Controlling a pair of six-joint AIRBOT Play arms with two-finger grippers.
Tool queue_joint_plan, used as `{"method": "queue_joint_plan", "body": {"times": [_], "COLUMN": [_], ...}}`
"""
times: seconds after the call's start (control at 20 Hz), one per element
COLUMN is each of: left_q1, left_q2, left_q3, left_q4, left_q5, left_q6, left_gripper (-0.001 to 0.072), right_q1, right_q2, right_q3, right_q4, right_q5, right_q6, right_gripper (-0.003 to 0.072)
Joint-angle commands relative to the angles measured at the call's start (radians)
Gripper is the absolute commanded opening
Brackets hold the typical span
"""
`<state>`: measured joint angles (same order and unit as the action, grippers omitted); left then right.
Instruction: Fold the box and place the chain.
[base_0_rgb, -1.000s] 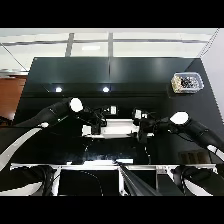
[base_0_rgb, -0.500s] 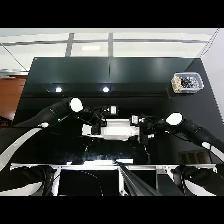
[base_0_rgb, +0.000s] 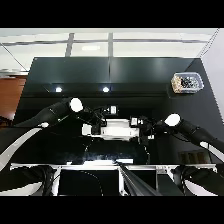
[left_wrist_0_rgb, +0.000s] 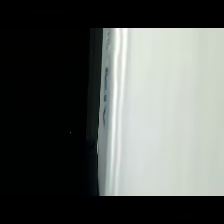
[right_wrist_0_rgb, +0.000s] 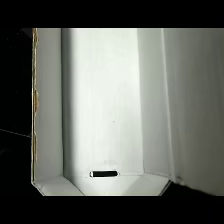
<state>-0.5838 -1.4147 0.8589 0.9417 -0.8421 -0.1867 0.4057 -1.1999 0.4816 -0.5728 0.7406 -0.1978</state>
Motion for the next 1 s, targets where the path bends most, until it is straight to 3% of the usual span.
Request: {"method": "queue_joint_plan", "body": {"times": [0.0,0.95], "left_q1": [0.000,0.000], "left_q2": [0.001,0.001], "left_q3": [0.001,0.001], "left_q4": [0.000,0.000], "left_q5": [0.000,0.001], "left_q6": [0.000,0.000], "left_gripper": [0.0027,0.0027], "right_q1": [0.002,0.056], "right_q2": [-0.003,-0.009], "right_q3": [-0.002,-0.002], "right_q4": [-0.004,-0.060], "right_q5": [-0.013,-0.084], "right_q6": [0.010,0.077], "right_gripper": [0.0617,0.0616]}}
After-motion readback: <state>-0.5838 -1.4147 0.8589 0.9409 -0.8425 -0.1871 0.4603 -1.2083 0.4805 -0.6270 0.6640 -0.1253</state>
